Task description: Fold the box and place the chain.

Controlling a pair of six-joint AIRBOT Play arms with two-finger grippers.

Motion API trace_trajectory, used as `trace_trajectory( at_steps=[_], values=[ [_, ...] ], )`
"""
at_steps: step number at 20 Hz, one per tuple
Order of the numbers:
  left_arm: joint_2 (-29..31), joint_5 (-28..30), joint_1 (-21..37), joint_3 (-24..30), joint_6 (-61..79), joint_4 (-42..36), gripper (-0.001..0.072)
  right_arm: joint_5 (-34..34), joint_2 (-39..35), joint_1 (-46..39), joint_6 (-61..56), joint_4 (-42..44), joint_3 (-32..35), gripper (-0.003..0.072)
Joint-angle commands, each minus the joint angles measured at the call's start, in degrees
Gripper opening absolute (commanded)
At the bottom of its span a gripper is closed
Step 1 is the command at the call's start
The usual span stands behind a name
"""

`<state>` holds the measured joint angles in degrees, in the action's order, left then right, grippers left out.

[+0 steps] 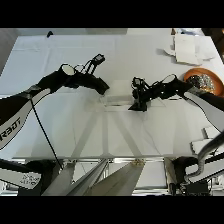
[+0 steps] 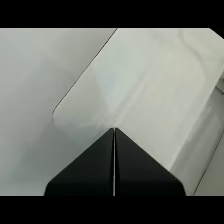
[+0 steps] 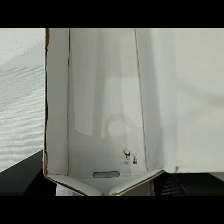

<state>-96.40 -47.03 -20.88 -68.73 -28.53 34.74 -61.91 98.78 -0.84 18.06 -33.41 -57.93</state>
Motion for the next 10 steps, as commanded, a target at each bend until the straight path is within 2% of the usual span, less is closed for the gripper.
trace_trajectory(
  at_steps=[1, 6, 10],
  values=[
    [3.10, -0.33, 1.18, 0.02, 0.02, -0.35, 0.0011, -0.02, 0.02, 0.00, -0.02, 0.02, 0.02, 0.0518],
    [11.63, -3.61, 5.35, 0.02, 0.02, 0.74, 0.0012, -0.02, 0.02, 0.00, -0.02, 0.02, 0.02, 0.0518],
    [16.06, -5.86, 8.44, 0.02, 0.04, 10.99, 0.0013, -0.02, 0.02, 0.00, -0.02, 0.02, 0.02, 0.0518]
  ],
)
